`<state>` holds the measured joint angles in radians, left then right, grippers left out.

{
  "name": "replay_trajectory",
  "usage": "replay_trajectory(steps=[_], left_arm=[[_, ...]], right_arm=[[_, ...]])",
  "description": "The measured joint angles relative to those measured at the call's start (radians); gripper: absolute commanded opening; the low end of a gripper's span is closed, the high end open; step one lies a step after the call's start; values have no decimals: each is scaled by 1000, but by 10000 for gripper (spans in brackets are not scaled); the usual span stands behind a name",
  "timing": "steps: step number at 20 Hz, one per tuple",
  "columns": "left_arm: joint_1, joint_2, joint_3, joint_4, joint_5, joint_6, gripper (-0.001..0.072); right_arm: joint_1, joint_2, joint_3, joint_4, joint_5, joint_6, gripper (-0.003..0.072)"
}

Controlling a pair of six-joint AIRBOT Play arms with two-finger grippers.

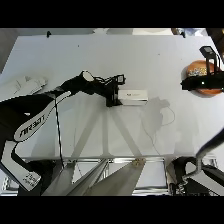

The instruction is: Fold the box and place the chain.

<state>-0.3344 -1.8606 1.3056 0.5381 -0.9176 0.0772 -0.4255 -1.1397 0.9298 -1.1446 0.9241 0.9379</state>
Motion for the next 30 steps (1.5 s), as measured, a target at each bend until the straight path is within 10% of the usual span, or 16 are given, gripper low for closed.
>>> replay_trajectory(steps=[8, 20, 30], left_arm=[[2, 156, 0, -4, 43, -96, 6], [153, 282, 0, 44, 553, -458, 4], [425, 255, 0, 933, 417, -1491, 5]], right_arm=[[0, 0, 0, 0, 0, 0, 12], [0, 0, 0, 0, -1, 0, 12], [0, 0, 0, 0, -1, 0, 12]])
